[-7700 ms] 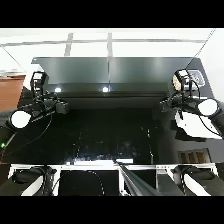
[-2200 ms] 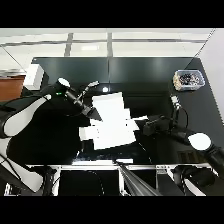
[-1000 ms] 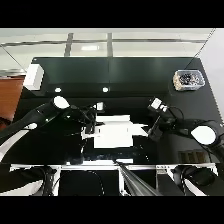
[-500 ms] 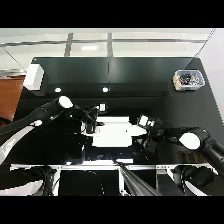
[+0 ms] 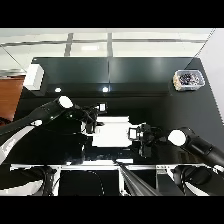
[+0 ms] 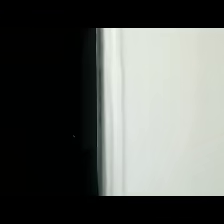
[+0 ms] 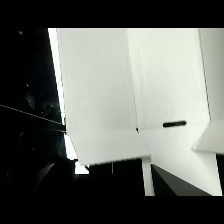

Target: Fold the box and place the chain.

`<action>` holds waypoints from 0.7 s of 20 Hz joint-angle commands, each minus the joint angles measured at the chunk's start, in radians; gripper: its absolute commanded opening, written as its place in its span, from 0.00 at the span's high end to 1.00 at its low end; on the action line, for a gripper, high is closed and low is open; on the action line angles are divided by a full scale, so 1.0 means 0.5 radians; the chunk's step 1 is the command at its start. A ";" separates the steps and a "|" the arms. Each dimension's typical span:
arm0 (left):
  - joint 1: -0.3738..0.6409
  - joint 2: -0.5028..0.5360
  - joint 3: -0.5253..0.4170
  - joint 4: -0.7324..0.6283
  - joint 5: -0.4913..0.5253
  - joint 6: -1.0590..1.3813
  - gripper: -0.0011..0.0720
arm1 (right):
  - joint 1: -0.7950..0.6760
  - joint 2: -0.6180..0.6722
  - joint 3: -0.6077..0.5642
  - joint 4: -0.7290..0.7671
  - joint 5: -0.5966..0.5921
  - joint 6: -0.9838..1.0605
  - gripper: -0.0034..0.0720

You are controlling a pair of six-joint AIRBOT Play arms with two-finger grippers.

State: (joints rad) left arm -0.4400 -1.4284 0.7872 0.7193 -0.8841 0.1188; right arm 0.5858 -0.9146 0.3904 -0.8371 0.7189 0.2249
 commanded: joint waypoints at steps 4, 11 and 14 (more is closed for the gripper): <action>-0.001 -0.002 0.002 0.003 0.008 0.002 0.95 | 0.022 -0.166 -0.001 0.346 -0.234 -0.320 0.06; -0.001 -0.002 0.002 0.004 0.018 0.002 0.95 | 0.062 -0.158 0.076 0.341 -0.332 -0.317 0.06; -0.001 -0.002 0.002 0.004 0.018 0.002 0.95 | 0.041 -0.158 0.172 0.259 -0.317 -0.317 0.06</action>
